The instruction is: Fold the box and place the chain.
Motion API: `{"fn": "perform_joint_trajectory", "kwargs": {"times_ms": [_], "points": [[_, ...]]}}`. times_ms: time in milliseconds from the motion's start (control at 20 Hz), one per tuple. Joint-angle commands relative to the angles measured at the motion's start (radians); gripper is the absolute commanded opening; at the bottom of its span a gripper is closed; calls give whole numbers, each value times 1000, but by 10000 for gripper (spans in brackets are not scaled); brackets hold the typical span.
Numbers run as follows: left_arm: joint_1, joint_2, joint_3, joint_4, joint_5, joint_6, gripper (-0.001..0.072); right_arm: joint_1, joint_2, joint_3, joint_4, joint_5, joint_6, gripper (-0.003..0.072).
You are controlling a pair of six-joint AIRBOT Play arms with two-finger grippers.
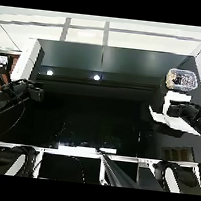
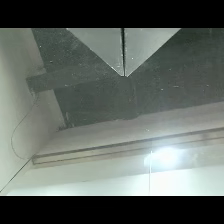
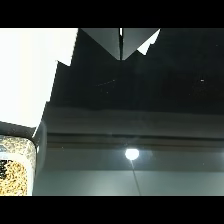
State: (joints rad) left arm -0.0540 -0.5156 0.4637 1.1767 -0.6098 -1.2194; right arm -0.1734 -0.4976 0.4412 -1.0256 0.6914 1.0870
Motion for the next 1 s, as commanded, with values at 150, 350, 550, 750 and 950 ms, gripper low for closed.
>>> {"fn": "perform_joint_trajectory", "kwargs": {"times_ms": [150,350,550,750,950], "points": [[0,1,0,0,0,0,28,1,1,0,0,0,0,14],[0,1,0,0,0,0,28,1,1,-1,0,0,0,14],[0,1,0,0,0,0,28,1,1,-1,0,0,0,14],[0,-1,0,-11,19,0,28,1,1,0,28,-37,0,14],[0,-29,-1,-11,203,0,28,1,0,0,162,-152,2,15]]}}
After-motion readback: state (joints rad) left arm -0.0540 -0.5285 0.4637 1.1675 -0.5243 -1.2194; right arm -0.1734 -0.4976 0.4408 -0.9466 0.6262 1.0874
